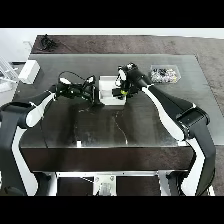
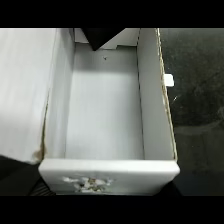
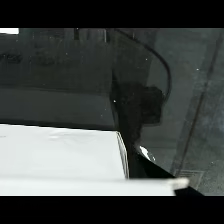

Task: Fold the box and place the chain.

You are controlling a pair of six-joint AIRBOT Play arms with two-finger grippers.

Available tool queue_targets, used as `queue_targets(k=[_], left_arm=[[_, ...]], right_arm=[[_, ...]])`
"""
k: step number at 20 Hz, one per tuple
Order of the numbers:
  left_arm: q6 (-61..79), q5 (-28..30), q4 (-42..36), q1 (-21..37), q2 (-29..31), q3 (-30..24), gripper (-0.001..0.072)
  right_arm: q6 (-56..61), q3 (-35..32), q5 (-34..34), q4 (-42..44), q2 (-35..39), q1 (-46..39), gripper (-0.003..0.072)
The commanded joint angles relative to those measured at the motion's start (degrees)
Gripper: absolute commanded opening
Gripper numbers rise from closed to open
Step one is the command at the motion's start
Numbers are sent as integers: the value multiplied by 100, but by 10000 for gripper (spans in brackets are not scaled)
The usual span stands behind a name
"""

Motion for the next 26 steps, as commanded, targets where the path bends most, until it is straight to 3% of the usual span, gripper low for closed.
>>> queue_targets(k=[1,2,3,5,7,14,18,19,20,21,26], left_arm=[[-20,0,0,4,0,7,355],[-20,0,0,4,0,7,355],[-20,7,0,4,0,7,355],[-20,4,0,4,0,7,355],[-66,15,0,4,0,7,355],[-63,17,0,4,0,7,355],[-61,20,0,4,0,7,355],[-63,20,0,4,0,7,355],[-63,17,0,4,0,7,355],[-63,20,0,4,0,7,355],[-63,20,2,4,0,7,355]], right_arm=[[179,-4,109,-433,-92,-20,358],[181,-4,116,-428,-94,-20,281],[181,-4,120,-411,-94,-9,255],[208,-4,144,-409,-92,-9,105],[225,0,162,-367,-92,-7,14],[374,7,157,-323,-92,28,-2],[374,87,179,-323,-90,28,11],[374,155,177,-326,-90,28,97],[363,247,175,-323,-87,28,272],[275,341,157,-326,-87,28,337],[155,599,184,-254,-70,28,377]])
